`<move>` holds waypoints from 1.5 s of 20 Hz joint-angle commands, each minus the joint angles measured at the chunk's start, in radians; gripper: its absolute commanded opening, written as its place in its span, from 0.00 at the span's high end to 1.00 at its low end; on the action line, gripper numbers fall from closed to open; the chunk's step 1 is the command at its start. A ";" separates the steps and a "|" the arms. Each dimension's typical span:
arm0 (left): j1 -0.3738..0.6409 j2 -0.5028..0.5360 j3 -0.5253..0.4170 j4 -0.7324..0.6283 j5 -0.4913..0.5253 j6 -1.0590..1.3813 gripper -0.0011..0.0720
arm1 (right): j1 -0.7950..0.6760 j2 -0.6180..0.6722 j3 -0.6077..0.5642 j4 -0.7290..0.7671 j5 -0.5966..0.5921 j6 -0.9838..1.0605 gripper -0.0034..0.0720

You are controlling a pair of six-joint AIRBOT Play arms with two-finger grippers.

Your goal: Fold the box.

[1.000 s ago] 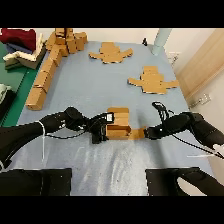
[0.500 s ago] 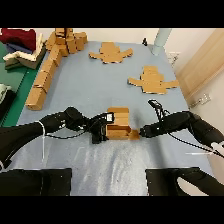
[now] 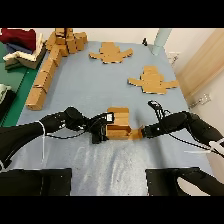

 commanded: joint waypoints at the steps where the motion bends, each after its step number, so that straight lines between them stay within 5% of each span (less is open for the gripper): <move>1: 0.001 0.000 0.001 0.000 0.000 0.000 0.28 | 0.002 -0.048 -0.004 0.095 -0.021 -0.088 0.95; 13: 0.001 0.000 0.001 0.000 0.000 0.000 0.28 | 0.002 0.031 0.032 0.167 -0.065 -0.121 0.95; 18: 0.001 0.000 0.001 0.000 0.000 0.000 0.28 | 0.002 0.033 0.033 0.240 -0.080 -0.121 0.72; 20: 0.001 0.000 0.001 0.000 0.000 0.000 0.28 | 0.002 0.033 0.033 0.249 -0.080 -0.112 0.52; 28: 0.001 0.000 0.001 0.000 0.000 0.000 0.28 | 0.008 0.031 0.071 0.272 -0.079 -0.091 0.49; 30: 0.001 0.000 0.001 0.000 0.001 0.000 0.28 | 0.046 0.020 0.071 0.272 -0.068 -0.090 0.32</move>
